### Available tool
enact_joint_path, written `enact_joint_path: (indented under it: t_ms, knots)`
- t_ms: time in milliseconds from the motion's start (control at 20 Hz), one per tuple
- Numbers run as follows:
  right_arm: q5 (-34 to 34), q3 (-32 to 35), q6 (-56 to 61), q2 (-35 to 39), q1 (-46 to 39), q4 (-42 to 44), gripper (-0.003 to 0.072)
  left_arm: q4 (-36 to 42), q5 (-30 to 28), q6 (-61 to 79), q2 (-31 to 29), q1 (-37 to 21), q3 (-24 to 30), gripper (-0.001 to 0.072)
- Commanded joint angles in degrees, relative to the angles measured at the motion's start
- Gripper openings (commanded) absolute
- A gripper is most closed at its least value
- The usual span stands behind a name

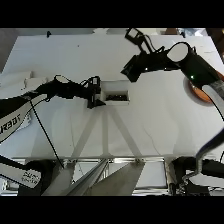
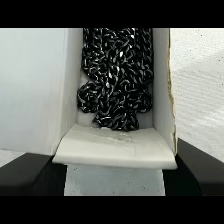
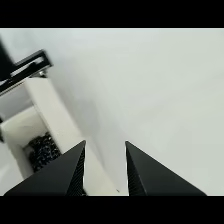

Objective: Fold the box and place the chain.

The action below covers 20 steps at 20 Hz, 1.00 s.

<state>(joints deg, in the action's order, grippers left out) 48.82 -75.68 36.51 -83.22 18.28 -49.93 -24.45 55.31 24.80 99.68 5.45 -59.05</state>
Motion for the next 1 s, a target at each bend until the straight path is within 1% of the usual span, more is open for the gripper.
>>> enact_joint_path:
  t_ms: [0,100,150,300,500,600,650,700,950]
  knots:
    - [-1.7,-1.3,7.2,-5.6,-2.8,5.6,0.0252,0.0,0.0,0.0,0.0,0.0,0.0,0.0376]
    - [-0.6,-3.4,7.2,-10.4,-3.1,11.8,0.0257,0.0,0.0,0.0,0.0,0.0,0.0,0.0376]
    - [0.4,-4.7,7.2,-12.5,-3.0,13.4,0.0257,0.0,0.0,0.0,0.0,0.0,0.0,0.0376]
    - [6.1,-7.5,7.6,-16.4,-2.9,14.0,0.0257,0.0,0.0,0.0,0.0,0.0,0.0,0.0376]
    - [15.6,-7.6,6.5,-16.5,-2.9,11.7,0.0258,0.0,0.0,0.0,0.0,0.0,0.0,0.0376]
    - [18.6,-7.6,4.7,-16.5,-2.9,9.7,0.0260,0.0,0.0,0.0,0.0,0.0,0.0,0.0376]
    - [20.1,-7.6,1.4,-16.5,-2.9,9.6,0.0285,0.0,0.0,0.0,0.0,0.0,0.0,0.0376]
    - [21.3,-7.6,-1.1,-16.5,-2.8,9.7,0.0296,0.0,0.0,0.0,0.0,0.0,0.0,0.0376]
    - [21.7,-7.6,-10.6,-15.1,-1.6,9.5,0.0307,0.0,0.0,0.0,0.0,0.0,0.0,0.0376]
